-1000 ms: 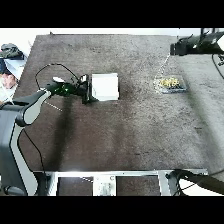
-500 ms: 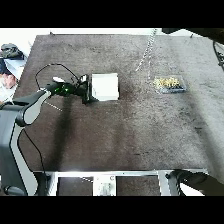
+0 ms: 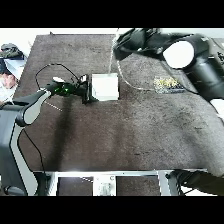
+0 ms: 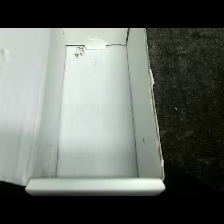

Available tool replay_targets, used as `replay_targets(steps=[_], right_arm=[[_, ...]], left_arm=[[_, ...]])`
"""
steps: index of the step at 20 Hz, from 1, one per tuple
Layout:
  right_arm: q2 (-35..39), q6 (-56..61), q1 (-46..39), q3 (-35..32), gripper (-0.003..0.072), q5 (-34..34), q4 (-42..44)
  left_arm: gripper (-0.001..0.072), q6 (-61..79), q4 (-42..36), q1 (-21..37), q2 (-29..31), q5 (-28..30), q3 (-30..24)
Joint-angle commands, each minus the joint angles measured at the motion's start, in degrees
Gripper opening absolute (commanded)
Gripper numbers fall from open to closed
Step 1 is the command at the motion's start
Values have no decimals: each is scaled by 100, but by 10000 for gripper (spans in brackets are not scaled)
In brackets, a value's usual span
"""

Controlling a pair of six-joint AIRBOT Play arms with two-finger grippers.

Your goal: Fold the box and place the chain.

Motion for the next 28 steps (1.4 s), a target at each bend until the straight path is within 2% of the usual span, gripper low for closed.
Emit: replay_targets(steps=[1, 6, 7, 8, 9, 10, 12, 14, 17, 19, 23, 26, 27, 28], right_arm=[[-625, 4, 149, 0, -11, 243, 83], [-1434, 4, 146, -39, -9, 472, 70], [-1543, 26, 129, -42, 169, 503, 11], [-1628, 26, 83, -46, 474, 577, -96], [-1639, 79, 17, -90, 442, 629, -245], [-1589, 304, -116, -168, 352, 706, -356], [-1279, 603, -516, -518, 355, 866, -258], [-723, 754, -960, -1250, 355, 723, -68], [109, 1528, -1679, -2660, 355, 197, -68], [391, 2181, -2142, -3449, 355, -254, -68], [409, 2430, -2667, -4446, 355, -1467, 452], [90, 2433, -2859, -4629, 371, -2135, 977], [-92, 2430, -2920, -4623, 434, -2253, 1154], [-238, 2428, -2944, -4623, 435, -2452, 1300]], left_arm=[[276, 2, 0, 4, 0, 0, 4], [276, 2, 0, 4, 0, 0, 2], [276, 2, 0, 4, 0, 0, 4], [276, 2, 0, 4, 0, 0, 4], [276, 2, 0, 4, 0, 0, 4], [276, 2, 0, 4, 0, 2, 4], [276, 2, 0, 4, 0, 0, 4], [276, 2, 0, 4, 0, 0, 4], [276, 2, 0, 4, 0, 0, 4], [276, 2, 0, 4, 0, 0, 2], [276, 2, 0, 4, 0, 0, 4], [276, 2, 0, 4, 0, 0, 4], [276, 2, 0, 4, 0, -2, 2], [276, 2, 0, 4, 0, 0, 4]])
